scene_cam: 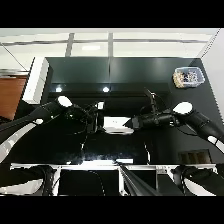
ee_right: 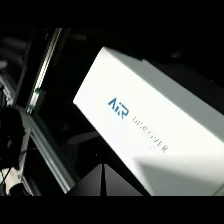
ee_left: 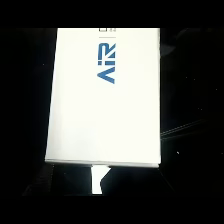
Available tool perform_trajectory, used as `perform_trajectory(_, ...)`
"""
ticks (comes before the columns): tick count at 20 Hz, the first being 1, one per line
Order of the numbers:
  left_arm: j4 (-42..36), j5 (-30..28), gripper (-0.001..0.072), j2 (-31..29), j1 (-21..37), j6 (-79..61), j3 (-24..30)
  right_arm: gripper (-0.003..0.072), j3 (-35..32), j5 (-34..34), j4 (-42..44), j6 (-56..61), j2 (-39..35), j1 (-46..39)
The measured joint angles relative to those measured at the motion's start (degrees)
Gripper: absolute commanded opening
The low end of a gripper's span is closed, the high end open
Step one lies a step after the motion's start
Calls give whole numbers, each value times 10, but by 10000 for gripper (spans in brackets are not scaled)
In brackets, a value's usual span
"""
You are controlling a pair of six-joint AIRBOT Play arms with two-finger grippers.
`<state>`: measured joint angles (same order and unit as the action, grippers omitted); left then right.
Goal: Fold the box and place the chain.
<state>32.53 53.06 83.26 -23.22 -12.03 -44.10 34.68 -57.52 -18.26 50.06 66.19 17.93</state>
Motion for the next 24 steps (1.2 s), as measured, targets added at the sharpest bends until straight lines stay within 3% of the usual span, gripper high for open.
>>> perform_trajectory(8, 0, 0, 560, 0, 0, 0, 0, 17, -5, 50, 14, 16, 24, 13)
perform_trajectory(17, 2, 0, 561, 0, 0, 0, 0, 17, -4, 53, -21, 36, 52, 14)
perform_trajectory(19, 2, 0, 563, 0, 0, 0, 0, 17, 0, 47, -26, 31, 53, 14)
perform_trajectory(21, 1, 0, 623, 0, 0, 2, 0, 17, 14, 27, -43, 25, 47, 13)
perform_trajectory(24, 4, -3, 657, -10, 2, 4, -1, 17, 63, -38, -61, 21, 15, -12)
